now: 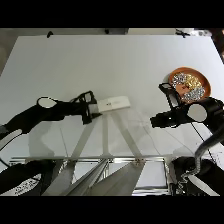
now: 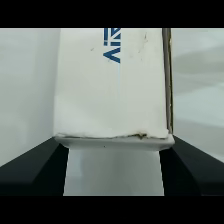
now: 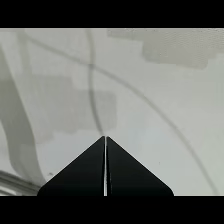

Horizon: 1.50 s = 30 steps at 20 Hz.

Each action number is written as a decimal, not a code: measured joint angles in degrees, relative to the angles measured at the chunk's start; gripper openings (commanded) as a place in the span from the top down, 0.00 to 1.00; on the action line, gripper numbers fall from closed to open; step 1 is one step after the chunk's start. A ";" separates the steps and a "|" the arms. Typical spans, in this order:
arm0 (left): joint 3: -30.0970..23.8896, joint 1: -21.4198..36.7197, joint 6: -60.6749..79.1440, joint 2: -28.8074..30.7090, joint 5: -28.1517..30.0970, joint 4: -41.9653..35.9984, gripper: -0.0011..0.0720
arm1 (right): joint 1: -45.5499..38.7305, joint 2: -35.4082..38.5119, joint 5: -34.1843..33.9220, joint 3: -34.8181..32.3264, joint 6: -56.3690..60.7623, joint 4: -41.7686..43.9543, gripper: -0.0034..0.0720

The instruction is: Fold the box and place the chain.

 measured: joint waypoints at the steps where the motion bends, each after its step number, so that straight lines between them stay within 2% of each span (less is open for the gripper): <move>1: -0.02 2.21 -3.37 2.25 1.55 2.16 0.98 | 0.00 0.00 -0.24 0.00 -0.02 -0.15 0.94; 5: -0.02 14.03 -20.70 9.03 4.57 15.52 0.98 | 0.00 0.00 -0.87 -0.02 -0.04 -0.28 0.94; 9: -0.04 28.33 -36.76 11.37 1.09 29.68 0.98 | 0.00 0.00 -1.07 -0.02 -0.07 -0.28 0.94; 12: -0.11 36.83 -42.47 11.72 -0.79 35.32 0.98 | 0.00 0.00 -1.11 -0.02 -0.07 -0.31 0.94; 16: -0.22 43.04 -45.38 10.23 -3.26 40.48 0.97 | 0.00 0.00 -1.16 -0.02 -0.09 -0.31 0.94; 17: -0.33 43.80 -45.75 9.57 -3.96 41.70 0.89 | 0.00 0.00 -1.16 -0.02 -0.09 -0.31 0.94; 19: -0.48 44.83 -46.29 8.13 -5.25 43.21 0.36 | 0.00 0.00 -1.16 -0.02 -0.09 -0.31 0.94; 20: -0.57 45.16 -46.45 7.43 -6.19 44.00 0.24 | 0.00 0.00 -1.16 -0.02 -0.09 -0.28 0.94; 22: -0.66 45.53 -46.56 6.67 -7.41 44.85 0.19 | 0.00 0.00 -1.16 -0.02 -0.09 -0.31 0.94; 23: -0.68 45.64 -46.58 6.58 -7.74 45.18 0.03 | 0.00 0.00 -1.16 -0.02 -0.09 -0.31 0.94; 26: -0.68 45.86 -46.71 7.61 -8.81 46.27 0.02 | 0.00 0.00 -1.16 -0.02 -0.09 -0.28 0.94; 30: -0.70 45.92 -46.71 12.66 -9.40 46.90 0.02 | 0.00 0.00 -1.16 -0.02 -0.09 -0.28 0.94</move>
